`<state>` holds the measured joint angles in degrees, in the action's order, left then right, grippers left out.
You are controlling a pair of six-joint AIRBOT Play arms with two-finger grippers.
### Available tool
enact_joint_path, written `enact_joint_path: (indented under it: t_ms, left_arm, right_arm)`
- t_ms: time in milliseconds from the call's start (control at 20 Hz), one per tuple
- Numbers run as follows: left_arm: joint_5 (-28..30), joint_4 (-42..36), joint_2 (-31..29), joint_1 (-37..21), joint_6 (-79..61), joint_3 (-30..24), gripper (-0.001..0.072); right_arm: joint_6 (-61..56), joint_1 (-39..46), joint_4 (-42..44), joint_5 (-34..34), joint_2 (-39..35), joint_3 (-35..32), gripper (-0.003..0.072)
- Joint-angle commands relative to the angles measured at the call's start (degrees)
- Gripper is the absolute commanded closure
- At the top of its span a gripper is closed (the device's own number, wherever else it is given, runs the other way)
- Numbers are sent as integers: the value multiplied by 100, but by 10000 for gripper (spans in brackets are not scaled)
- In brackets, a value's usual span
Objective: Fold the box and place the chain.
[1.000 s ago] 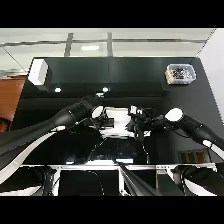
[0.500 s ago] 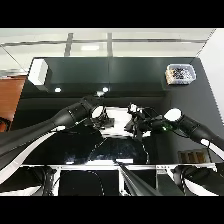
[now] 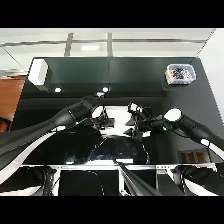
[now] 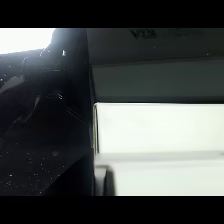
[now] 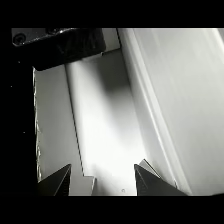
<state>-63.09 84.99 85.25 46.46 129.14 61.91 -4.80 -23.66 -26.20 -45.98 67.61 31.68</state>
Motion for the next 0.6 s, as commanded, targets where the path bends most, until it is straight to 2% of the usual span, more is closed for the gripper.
enact_joint_path:
  t_ms: [0, 50, 100, 200, 300, 400, 450, 550]
  left_arm:
    - [0, 0, 0, -2, 0, 4, 685]
    - [0, 0, 0, -2, 0, 4, 685]
    - [0, 0, 0, -2, 0, 4, 685]
    - [0, 0, 0, -2, 0, 4, 685]
    - [2, 0, 0, -2, 0, 4, 685]
    - [2, 0, 0, -2, 0, 4, 685]
    - [2, 0, 0, -2, 0, 4, 685]
    - [4, -2, 0, -2, 0, 4, 685]
  right_arm:
    - [-470, 15, -262, -74, -17, 0, 197]
    - [-723, 61, -310, -188, -76, 4, 334]
    - [-894, 184, -380, -463, -181, 13, 691]
    - [-1657, 647, -612, -1329, -452, 118, 678]
    - [-3171, 1401, -960, -2140, -807, 221, 678]
    - [-4017, 2376, -1373, -2623, -1084, 223, 679]
    - [-4406, 2914, -1606, -2632, -1113, 203, 679]
    - [-5184, 3834, -1639, -2114, -1104, -87, 678]
